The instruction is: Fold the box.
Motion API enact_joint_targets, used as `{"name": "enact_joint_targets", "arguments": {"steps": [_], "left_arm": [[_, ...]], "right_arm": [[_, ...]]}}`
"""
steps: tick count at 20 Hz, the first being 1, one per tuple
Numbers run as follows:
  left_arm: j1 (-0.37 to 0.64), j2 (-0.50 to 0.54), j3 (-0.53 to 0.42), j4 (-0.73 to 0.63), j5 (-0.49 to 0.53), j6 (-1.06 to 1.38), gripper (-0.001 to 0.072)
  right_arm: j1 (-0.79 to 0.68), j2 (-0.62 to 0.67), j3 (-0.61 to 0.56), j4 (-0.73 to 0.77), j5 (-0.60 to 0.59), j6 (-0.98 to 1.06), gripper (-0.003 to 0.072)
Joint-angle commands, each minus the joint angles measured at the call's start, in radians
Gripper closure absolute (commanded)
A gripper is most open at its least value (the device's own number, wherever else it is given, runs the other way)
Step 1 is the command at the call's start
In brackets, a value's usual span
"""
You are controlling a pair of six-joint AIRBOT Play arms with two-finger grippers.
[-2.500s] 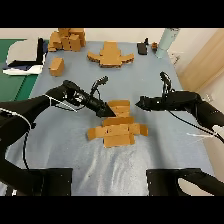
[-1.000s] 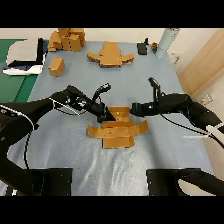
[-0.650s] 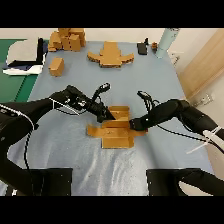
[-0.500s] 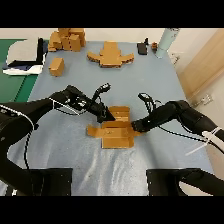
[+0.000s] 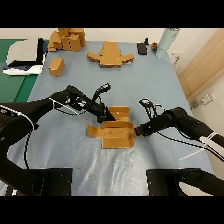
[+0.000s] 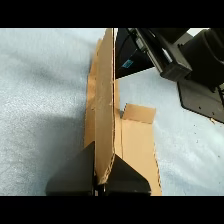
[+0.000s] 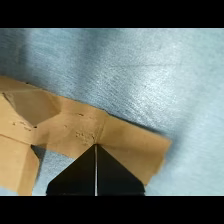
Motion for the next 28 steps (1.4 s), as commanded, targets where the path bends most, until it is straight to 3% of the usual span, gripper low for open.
{"name": "enact_joint_targets", "arguments": {"steps": [1, 4, 8, 13, 18, 22, 28], "left_arm": [[0.0, 0.0, 0.0, -0.006, -0.02, 0.0, 0.0694], [0.0, 0.0, 0.0, -0.07, -0.073, 0.0, 0.0695], [-0.017, 0.005, 0.0, -0.133, -0.065, 0.014, 0.0698], [-0.025, 0.003, 0.0, -0.115, 0.023, 0.027, 0.0698], [-0.063, 0.021, 0.0, -0.076, 0.013, 0.026, 0.07], [-0.1, 0.077, -0.013, -0.037, 0.087, 0.001, 0.07], [-0.1, 0.182, -0.143, -0.048, 0.274, 0.081, 0.0699]], "right_arm": [[0.0, 0.006, -0.017, -0.014, 0.035, 0.008, 0.0681], [0.0, 0.06, -0.016, -0.012, 0.051, 0.017, 0.0681], [0.0, 0.166, -0.014, -0.015, 0.067, 0.059, 0.0681], [0.0, 0.187, -0.015, -0.037, 0.089, 0.098, 0.0681], [0.0, 0.186, -0.015, -0.042, 0.155, 0.123, 0.0681], [0.0, 0.187, -0.015, -0.046, 0.154, 0.123, 0.0681], [0.0, 0.186, -0.015, -0.07, 0.156, 0.124, 0.0681]]}}
